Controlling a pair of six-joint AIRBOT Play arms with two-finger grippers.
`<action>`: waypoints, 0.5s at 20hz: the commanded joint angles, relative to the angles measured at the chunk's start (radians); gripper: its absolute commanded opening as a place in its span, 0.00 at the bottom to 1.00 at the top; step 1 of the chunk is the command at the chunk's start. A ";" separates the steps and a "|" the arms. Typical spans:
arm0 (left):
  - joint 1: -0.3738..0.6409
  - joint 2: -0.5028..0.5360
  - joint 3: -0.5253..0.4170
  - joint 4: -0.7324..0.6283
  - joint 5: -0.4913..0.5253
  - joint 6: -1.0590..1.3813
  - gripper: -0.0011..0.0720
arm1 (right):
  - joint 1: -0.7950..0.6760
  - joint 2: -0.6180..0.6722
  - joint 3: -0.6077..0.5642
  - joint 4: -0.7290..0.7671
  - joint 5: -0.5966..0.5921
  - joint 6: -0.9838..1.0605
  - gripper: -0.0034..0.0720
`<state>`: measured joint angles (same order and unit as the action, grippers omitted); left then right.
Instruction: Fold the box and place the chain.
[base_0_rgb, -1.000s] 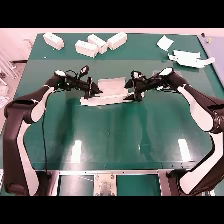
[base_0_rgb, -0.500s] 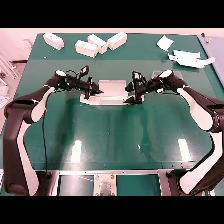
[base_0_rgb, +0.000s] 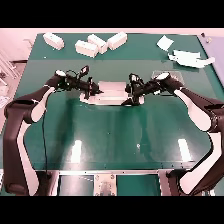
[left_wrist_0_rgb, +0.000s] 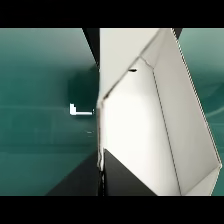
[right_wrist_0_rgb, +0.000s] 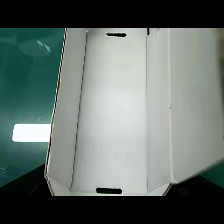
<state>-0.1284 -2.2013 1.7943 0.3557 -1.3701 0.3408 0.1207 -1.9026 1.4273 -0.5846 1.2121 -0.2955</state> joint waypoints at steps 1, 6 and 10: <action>0.000 0.000 0.000 0.000 0.001 0.000 0.05 | 0.013 -0.009 -0.001 0.005 -0.008 -0.010 0.96; 0.000 0.000 0.000 0.000 0.001 0.000 0.04 | 0.013 -0.021 -0.001 -0.026 -0.027 -0.013 0.96; 0.000 0.000 0.000 0.000 0.001 0.000 0.05 | 0.013 -0.021 -0.001 -0.030 -0.038 -0.021 0.96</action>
<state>-0.1287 -2.2013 1.7943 0.3553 -1.3697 0.3405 0.1326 -1.9221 1.4269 -0.6056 1.1847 -0.3096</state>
